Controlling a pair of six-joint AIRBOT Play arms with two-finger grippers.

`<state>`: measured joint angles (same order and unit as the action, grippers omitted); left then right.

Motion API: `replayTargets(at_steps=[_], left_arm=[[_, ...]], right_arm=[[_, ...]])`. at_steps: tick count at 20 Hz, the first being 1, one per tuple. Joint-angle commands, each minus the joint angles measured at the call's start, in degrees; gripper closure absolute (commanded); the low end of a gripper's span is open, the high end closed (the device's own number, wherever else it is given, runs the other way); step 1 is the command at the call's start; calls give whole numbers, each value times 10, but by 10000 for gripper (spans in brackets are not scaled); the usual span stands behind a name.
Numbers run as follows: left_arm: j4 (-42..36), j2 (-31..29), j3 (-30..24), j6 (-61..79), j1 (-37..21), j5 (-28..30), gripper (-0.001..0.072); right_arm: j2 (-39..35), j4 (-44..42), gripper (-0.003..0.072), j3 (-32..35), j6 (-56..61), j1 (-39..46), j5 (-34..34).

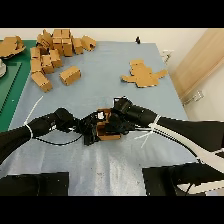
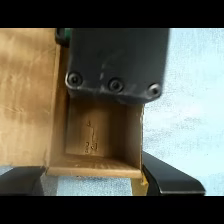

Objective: Fold the box.

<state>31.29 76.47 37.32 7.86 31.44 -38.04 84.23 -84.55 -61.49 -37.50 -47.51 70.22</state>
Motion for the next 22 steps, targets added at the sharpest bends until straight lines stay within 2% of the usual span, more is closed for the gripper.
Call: replayTargets(at_steps=[1,2,3,4,9,13,14,16,17,22], left_arm=[[0,0,0,0,0,0,190],[0,0,0,0,0,0,190],[0,0,0,0,0,0,190],[0,0,0,0,0,0,190],[0,0,0,0,0,0,190],[0,0,0,0,0,0,190],[0,0,0,0,0,0,190],[0,0,0,0,0,0,190],[0,0,0,0,0,0,190],[0,0,0,0,0,0,190]], right_arm=[[18,2,379,-1,5,0,4],[19,2,412,-1,5,0,3],[19,2,492,-1,5,0,3],[19,2,530,-1,4,0,4],[19,2,670,-1,-8,0,3],[19,2,682,-1,-22,0,3],[18,2,680,-1,-26,0,3],[14,2,428,-5,-27,0,6],[10,2,388,-7,-27,0,7],[-27,11,374,-15,-30,0,10]])
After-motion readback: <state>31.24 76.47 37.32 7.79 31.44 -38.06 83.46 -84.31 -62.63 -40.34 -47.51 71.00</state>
